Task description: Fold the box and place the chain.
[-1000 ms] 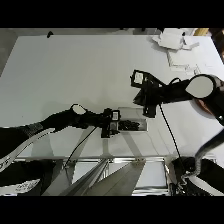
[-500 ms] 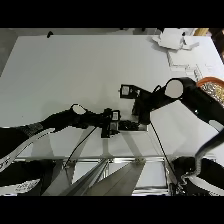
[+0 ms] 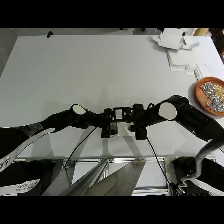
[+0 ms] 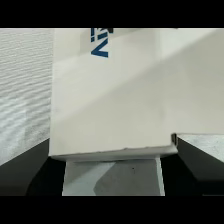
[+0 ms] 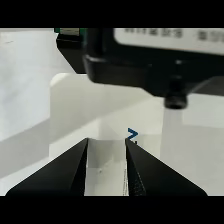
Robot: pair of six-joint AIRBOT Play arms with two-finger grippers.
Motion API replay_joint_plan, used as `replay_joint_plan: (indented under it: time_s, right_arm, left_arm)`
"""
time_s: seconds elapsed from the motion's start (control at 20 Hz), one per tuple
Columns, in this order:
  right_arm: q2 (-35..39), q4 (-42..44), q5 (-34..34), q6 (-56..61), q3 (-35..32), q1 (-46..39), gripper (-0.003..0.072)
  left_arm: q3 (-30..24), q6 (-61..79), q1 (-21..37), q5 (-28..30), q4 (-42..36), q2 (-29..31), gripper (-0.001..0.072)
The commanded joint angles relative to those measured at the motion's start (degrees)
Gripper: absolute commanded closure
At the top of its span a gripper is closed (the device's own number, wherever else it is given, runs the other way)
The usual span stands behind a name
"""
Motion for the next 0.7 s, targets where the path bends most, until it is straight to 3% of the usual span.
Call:
replay_joint_plan:
  time_s: [0.0, 0.45, 0.65]
  right_arm:
    - [0.5, -0.2, -1.3, -0.3, -0.9, 1.0, 0.0410]
    - [0.5, -0.8, -2.3, -0.3, -1.9, 2.6, 0.0410]
    - [0.7, -7.6, -5.1, 6.1, -1.9, 2.6, 0.0413]
  left_arm:
    - [0.0, 0.0, 0.0, 0.0, 0.0, 0.0, 0.0503]
    - [0.0, 0.0, 0.0, 0.0, 0.0, 0.0, 0.0503]
    - [0.0, 0.0, 0.0, 0.0, 0.0, 0.0, 0.0503]
